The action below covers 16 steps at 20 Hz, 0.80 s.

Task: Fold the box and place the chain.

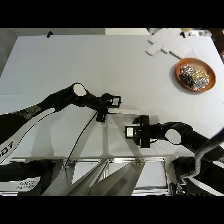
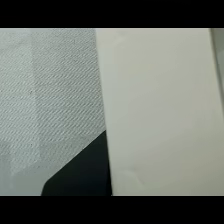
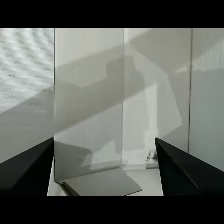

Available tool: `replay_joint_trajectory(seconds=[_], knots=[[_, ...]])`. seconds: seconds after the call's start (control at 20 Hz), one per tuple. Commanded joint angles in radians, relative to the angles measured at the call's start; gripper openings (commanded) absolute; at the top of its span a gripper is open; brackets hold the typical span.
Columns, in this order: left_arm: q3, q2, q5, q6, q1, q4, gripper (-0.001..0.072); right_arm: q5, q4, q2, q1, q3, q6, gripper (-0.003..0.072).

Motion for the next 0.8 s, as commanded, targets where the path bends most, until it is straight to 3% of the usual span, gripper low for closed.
replay_joint_trajectory(seconds=[0.0,0.75], knots=[[0.000,-0.001,0.000,0.000,-0.001,0.000,0.0011,-0.074,-0.022,-0.002,0.000,0.000,0.002,0.0697],[0.000,-0.001,0.000,0.000,-0.001,0.000,0.0011,-0.025,0.031,0.102,-0.090,0.000,-0.002,0.0685]])
